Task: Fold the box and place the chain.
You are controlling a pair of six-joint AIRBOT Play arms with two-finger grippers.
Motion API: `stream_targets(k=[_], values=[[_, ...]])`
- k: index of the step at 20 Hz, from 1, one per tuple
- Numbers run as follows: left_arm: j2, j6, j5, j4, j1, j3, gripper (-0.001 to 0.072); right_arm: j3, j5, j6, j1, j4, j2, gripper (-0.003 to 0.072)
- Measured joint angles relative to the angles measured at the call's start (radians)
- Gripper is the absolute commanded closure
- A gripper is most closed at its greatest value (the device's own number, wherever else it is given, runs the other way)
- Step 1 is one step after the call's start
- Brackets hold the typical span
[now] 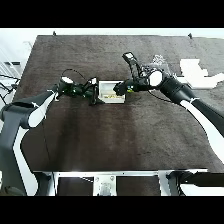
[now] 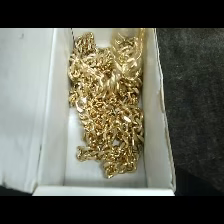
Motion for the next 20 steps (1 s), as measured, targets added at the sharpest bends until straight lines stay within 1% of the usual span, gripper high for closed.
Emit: stream_targets(k=[4, 5, 6, 7, 10, 13, 16, 20], values=[[0.0, 0.0, 0.0, 0.0, 0.0, 0.0, 0.043, 0.004, -0.011, -0.023, -0.009, -0.001, 0.021, 0.0402], [0.0, 0.0, 0.0, 0.0, 0.0, 0.0, 0.043, 0.006, -0.009, -0.034, -0.013, -0.001, 0.04, 0.0352], [0.0, 0.0, 0.0, 0.0, 0.0, 0.0, 0.043, 0.007, -0.003, -0.058, -0.018, -0.001, 0.069, 0.0232], [0.0, 0.0, 0.0, 0.0, 0.0, 0.0, 0.043, 0.008, -0.002, -0.097, -0.025, -0.001, 0.104, 0.0188], [0.0, 0.0, 0.0, 0.0, 0.0, 0.0, 0.043, 0.01, -0.034, -0.228, -0.066, -0.014, 0.183, 0.0166], [0.0, 0.0, 0.0, 0.0, 0.0, 0.0, 0.043, 0.013, -0.071, -0.325, -0.14, 0.006, 0.188, 0.0172], [0.0, 0.0, 0.0, 0.0, 0.0, 0.0, 0.043, 0.028, -0.053, -0.453, -0.209, 0.112, 0.122, 0.0173], [0.0, 0.0, -0.001, 0.0, 0.0, 0.0, 0.043, 0.116, 0.036, -0.602, -0.246, 0.228, -0.018, 0.0173]])
